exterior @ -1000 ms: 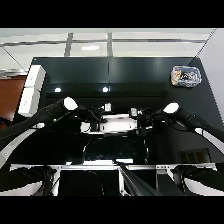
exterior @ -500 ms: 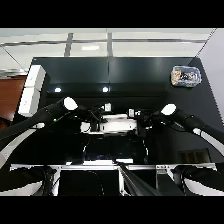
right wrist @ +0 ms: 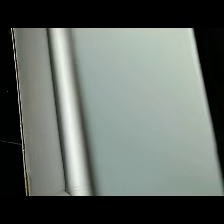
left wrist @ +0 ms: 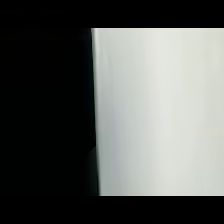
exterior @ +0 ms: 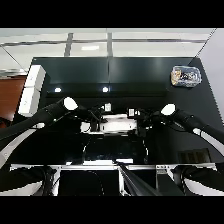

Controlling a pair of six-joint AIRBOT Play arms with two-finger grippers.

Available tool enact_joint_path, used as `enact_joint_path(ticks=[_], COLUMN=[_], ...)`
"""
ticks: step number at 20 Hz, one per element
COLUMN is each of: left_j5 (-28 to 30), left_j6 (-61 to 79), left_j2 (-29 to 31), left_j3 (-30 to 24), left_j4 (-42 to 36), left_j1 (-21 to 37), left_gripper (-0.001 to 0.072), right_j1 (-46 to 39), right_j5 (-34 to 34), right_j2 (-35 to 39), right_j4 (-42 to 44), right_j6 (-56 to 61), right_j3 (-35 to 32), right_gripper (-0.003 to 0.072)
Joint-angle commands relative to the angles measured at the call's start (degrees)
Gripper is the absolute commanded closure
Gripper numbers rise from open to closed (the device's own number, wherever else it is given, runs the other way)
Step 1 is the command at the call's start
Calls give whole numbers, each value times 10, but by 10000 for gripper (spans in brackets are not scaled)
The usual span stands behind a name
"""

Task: Fold the box and place the chain.

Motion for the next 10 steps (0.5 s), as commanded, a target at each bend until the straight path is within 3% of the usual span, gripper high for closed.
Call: enact_joint_path(ticks=[1, 10], left_j5=[0, 0], left_j6=[0, 0], left_j2=[0, 0], left_j3=[0, 0], left_j4=[0, 0], left_j1=[0, 0], left_gripper=[680, 680], right_j1=[2, 11], right_j5=[0, -2], right_j2=[0, -1], right_j4=[-5, -20], right_j6=[2, 8], right_j3=[0, 0], right_gripper=[-17, -17])
